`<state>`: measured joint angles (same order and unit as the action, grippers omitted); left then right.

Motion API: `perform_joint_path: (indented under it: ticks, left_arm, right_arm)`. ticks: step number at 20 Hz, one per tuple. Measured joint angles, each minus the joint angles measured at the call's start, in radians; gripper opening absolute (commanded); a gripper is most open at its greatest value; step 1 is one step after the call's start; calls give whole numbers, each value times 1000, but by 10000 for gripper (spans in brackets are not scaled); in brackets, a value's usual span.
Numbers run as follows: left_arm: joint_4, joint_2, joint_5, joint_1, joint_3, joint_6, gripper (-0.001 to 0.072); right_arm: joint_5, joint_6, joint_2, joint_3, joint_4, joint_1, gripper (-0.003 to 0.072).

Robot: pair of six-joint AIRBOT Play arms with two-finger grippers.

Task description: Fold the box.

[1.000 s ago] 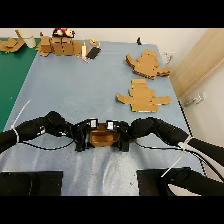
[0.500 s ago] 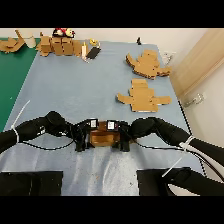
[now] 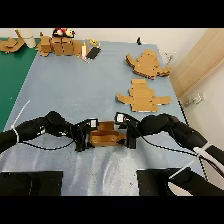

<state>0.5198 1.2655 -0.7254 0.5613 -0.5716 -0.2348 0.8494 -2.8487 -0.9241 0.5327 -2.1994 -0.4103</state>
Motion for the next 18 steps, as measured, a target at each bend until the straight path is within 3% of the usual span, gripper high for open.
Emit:
perform_joint_path:
  ticks: [6,7,8,9,10,14,18]
  left_arm:
    - [0,0,0,0,0,0,529]
    - [0,0,0,0,0,0,529]
    - [0,0,0,0,0,0,529]
    - [0,0,0,0,0,0,529]
    - [0,0,0,0,0,0,529]
    - [0,0,3,0,0,0,529]
    - [9,-3,12,0,-10,-5,529]
  right_arm:
    - [57,316,137,0,106,20,713]
    - [69,378,154,0,104,20,686]
    - [79,449,169,0,93,21,528]
    - [85,520,180,0,81,21,208]
    - [93,602,188,0,64,22,2]
    - [130,904,204,0,14,22,3]
    - [148,1057,206,0,-6,22,2]
